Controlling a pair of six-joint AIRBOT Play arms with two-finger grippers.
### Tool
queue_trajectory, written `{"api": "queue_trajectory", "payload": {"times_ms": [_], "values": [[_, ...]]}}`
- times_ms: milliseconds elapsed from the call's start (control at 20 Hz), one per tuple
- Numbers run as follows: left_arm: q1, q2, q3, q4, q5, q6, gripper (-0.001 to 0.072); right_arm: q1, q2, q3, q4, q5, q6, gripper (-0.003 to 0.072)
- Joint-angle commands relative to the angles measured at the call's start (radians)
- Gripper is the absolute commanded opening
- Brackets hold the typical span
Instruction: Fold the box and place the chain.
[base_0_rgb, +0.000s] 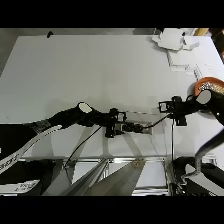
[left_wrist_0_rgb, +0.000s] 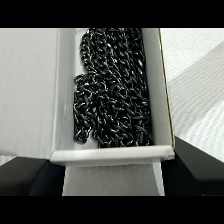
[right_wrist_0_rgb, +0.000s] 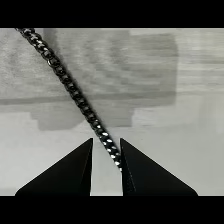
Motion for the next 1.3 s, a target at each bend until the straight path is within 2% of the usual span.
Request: {"api": "queue_trajectory", "payload": {"times_ms": [0, 200, 300, 450, 550, 700, 850, 1000, 1250], "values": [[0.0, 0.001, 0.0, 0.0, 0.0, 0.0, 0.0341, -0.001, -0.037, -0.006, -0.018, 0.003, -0.005, 0.02], [-0.001, 0.001, 0.0, 0.0, 0.0, 0.0, 0.0341, -0.001, -0.053, -0.008, -0.017, -0.021, -0.004, 0.0194], [0.0, 0.001, 0.0, 0.0, 0.0, 0.0, 0.0341, -0.001, -0.053, -0.008, -0.013, -0.029, -0.003, 0.0154], [0.0, 0.001, 0.0, 0.0, 0.0, 0.0, 0.0341, -0.001, -0.053, -0.008, -0.01, -0.012, 0.009, 0.0148], [0.0, 0.001, 0.0, 0.0, 0.0, 0.0, 0.0341, 0.01, -0.049, -0.008, -0.019, 0.022, 0.063, 0.0016], [0.0, 0.001, 0.0, 0.0, 0.0, 0.0, 0.0341, 0.061, -0.005, -0.008, -0.025, 0.077, 0.092, 0.0017], [-0.001, 0.001, 0.0, 0.0, 0.0, 0.0, 0.0341, 0.128, 0.097, -0.009, -0.025, 0.109, 0.187, 0.0017], [-0.001, 0.001, 0.0, 0.0, 0.0, 0.0, 0.0341, 0.22, 0.251, -0.01, -0.005, 0.18, 0.219, 0.0017], [0.0, 0.001, 0.0, 0.0, 0.0, 0.0, 0.0341, 0.401, 0.479, -0.011, 0.18, 0.207, 0.336, 0.0017]]}}
